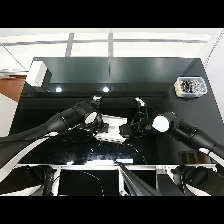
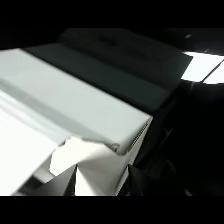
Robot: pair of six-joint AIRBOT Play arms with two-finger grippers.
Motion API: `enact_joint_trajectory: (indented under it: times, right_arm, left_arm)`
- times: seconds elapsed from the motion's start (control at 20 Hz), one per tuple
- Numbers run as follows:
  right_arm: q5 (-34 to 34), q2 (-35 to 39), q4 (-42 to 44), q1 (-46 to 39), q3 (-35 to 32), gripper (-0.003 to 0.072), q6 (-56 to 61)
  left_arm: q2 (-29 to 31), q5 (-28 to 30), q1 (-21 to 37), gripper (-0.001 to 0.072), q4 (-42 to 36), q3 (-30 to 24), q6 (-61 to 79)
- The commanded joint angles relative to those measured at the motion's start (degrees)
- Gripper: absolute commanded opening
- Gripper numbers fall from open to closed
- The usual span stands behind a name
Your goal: Fold the box and place the chain.
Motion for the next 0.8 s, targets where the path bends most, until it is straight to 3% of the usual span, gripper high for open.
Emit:
enact_joint_trajectory:
  times: [0.0, 0.35, 0.4, 0.45, 0.75]
  right_arm:
    - [1.84, -1.92, -9.92, 2.54, 2.97, 0.0361, 10.01]
    - [11.37, -5.84, -20.57, 6.75, 9.40, 0.0359, 19.74]
    - [12.98, -6.67, -20.79, 7.04, 9.81, 0.0283, 20.31]
    - [13.77, -7.13, -20.72, 7.45, 9.92, 0.0258, 20.81]
    - [13.60, -8.39, -22.34, 8.37, 9.94, 0.0241, 32.57]
  left_arm:
    - [-0.02, 0.13, 0.00, 0.0035, 0.02, 0.02, 0.00]
    - [-0.02, 0.33, 0.00, 0.0035, 0.04, 0.02, 0.00]
    - [-0.02, 0.39, 0.00, 0.0035, 0.15, 0.02, 0.00]
    - [-0.02, 0.42, 0.00, 0.0035, 0.15, 0.02, 0.00]
    - [-0.02, 0.72, 0.00, 0.0035, 0.17, 0.02, 0.00]
